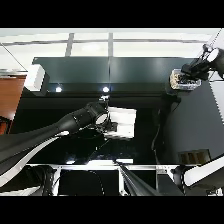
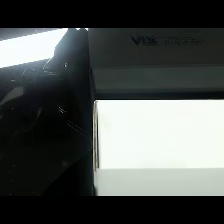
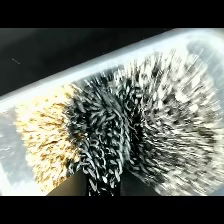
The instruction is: Fold the box and place the chain.
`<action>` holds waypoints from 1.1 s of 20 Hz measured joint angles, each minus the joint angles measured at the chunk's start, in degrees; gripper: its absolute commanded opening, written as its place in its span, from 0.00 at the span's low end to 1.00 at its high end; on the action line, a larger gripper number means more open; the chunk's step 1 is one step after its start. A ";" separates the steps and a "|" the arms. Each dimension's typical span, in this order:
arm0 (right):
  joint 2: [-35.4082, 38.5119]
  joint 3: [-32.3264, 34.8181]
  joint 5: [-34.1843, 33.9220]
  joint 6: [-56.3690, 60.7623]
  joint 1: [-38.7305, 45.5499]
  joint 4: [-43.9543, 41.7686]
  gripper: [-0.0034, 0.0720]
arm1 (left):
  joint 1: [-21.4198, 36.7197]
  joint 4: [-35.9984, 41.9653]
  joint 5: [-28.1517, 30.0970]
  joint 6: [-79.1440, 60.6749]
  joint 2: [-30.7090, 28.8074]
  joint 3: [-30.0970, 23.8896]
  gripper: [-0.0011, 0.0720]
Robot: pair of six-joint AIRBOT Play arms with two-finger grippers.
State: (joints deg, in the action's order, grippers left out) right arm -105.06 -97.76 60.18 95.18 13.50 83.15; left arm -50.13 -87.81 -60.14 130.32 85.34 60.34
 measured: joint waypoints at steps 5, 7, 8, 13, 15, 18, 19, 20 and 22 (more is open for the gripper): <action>11.26 0.00 0.83 -3.87 0.00 0.74 0.06 | 0.00 0.02 -0.04 0.00 0.02 0.00 0.05; 16.70 0.00 0.87 -4.79 0.00 0.33 0.06 | 0.00 0.04 -0.07 0.00 0.02 0.00 0.05; 19.61 0.00 1.33 -5.42 -0.13 -0.94 0.06 | 0.00 0.04 -0.07 0.00 0.02 0.00 0.05; 33.53 0.48 8.90 -9.22 -3.37 -5.16 0.06 | 0.00 0.24 -0.07 0.00 0.02 0.00 0.05; 39.26 2.32 12.09 -9.75 -5.92 -5.86 0.06 | 0.00 0.24 -0.09 0.00 0.02 0.00 0.05; 47.19 6.75 16.09 -10.67 -9.57 -8.35 0.06 | 0.00 0.26 -0.13 0.00 0.02 0.00 0.05; 49.22 8.24 17.33 -11.41 -10.47 -9.68 0.06 | 0.00 0.26 -0.15 0.00 0.02 0.00 0.05; 51.12 9.86 18.53 -12.46 -11.32 -11.47 0.06 | 0.00 0.26 -0.17 0.02 0.02 0.00 0.05; 53.96 12.59 20.50 -14.47 -12.41 -15.96 0.06 | 0.00 0.28 -0.17 0.00 0.02 0.00 0.05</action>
State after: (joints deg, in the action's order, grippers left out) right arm -51.09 -85.17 80.68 80.71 1.08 67.20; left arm -50.13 -87.53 -60.31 130.32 85.36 60.34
